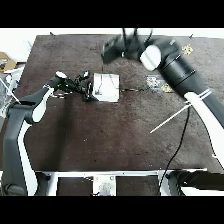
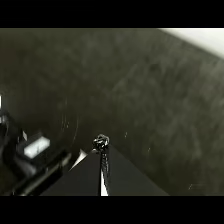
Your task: Fold the box and place the chain.
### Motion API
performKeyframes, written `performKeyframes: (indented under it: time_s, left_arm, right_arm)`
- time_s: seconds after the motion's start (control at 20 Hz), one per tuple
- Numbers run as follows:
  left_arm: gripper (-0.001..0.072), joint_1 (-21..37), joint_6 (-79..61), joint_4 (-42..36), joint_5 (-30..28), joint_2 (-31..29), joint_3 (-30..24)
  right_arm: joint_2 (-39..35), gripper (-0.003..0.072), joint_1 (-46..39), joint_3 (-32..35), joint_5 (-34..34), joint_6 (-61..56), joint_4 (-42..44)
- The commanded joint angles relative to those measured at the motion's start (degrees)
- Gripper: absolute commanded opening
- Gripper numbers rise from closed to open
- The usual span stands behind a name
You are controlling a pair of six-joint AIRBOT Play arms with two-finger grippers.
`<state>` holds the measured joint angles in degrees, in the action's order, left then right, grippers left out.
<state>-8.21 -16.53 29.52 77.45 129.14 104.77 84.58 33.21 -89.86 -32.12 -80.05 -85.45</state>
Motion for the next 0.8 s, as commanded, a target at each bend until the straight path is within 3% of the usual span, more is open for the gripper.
performKeyframes:
  time_s: [0.0, 0.05, 0.1, 0.45, 0.55, 0.75]
  left_arm:
    - [0.0352, 0.04, -0.02, 0.0, 0.0, 0.02, 0.04]
    - [0.0351, 0.04, -0.02, 0.0, 0.0, 0.02, 0.04]
    - [0.0351, 0.04, -0.02, 0.0, 0.0, 0.02, 0.04]
    - [0.0352, 0.04, -0.02, 0.0, -0.02, 0.02, 0.04]
    - [0.0352, 0.04, -0.02, 0.0, -0.07, 0.02, 0.04]
    - [0.0352, 0.04, -0.02, 0.0, -0.07, 0.02, 0.04]
  right_arm:
    - [0.02, 0.0044, -0.24, 14.36, 11.65, -1.46, 1.31]
    - [0.02, 0.0264, -0.66, 17.18, 14.25, -2.86, 1.33]
    - [0.02, 0.0332, -1.16, 18.53, 14.49, -4.7, 1.31]
    - [-1.29, 0.0336, -11.74, 21.16, -4.0, -12.13, 1.36]
    - [-1.27, 0.0337, -17.57, 25.75, -1.75, -18.16, 1.36]
    - [-0.74, 0.0337, -26.75, 35.17, 12.57, -26.93, 4.96]
